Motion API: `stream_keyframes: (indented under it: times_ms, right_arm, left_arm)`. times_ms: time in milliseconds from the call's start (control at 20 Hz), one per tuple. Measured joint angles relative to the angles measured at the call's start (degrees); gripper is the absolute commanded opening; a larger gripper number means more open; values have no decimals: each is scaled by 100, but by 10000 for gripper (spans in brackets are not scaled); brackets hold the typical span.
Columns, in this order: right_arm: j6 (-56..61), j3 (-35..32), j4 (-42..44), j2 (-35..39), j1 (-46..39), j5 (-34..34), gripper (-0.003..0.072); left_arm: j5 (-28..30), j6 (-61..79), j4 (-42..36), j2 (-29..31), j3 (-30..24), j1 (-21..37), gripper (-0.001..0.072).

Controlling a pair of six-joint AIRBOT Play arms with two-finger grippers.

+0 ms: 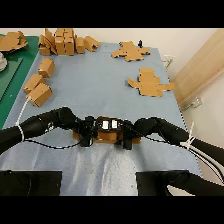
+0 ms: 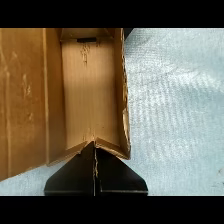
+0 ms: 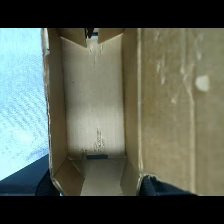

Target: Fold the box.

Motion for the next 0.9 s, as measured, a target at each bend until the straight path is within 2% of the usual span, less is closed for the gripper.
stream_keyframes:
  times_ms: [50,100,400,500,850,900]
  right_arm:
    - [0,-2,-2,0,0,0,540]
    - [-2,0,-2,0,0,0,540]
    - [0,-2,0,0,0,-2,540]
    - [0,0,0,0,0,0,540]
    - [2,-2,0,0,0,-2,540]
    - [2,0,0,0,0,-2,540]
  left_arm:
    - [2,2,-15,0,0,0,327]
    - [4,0,-20,0,0,0,351]
    - [7,-37,-70,0,0,0,355]
    - [13,-37,-90,-4,0,0,499]
    - [22,-42,-151,-9,0,0,497]
    - [26,-44,-151,-9,0,0,404]
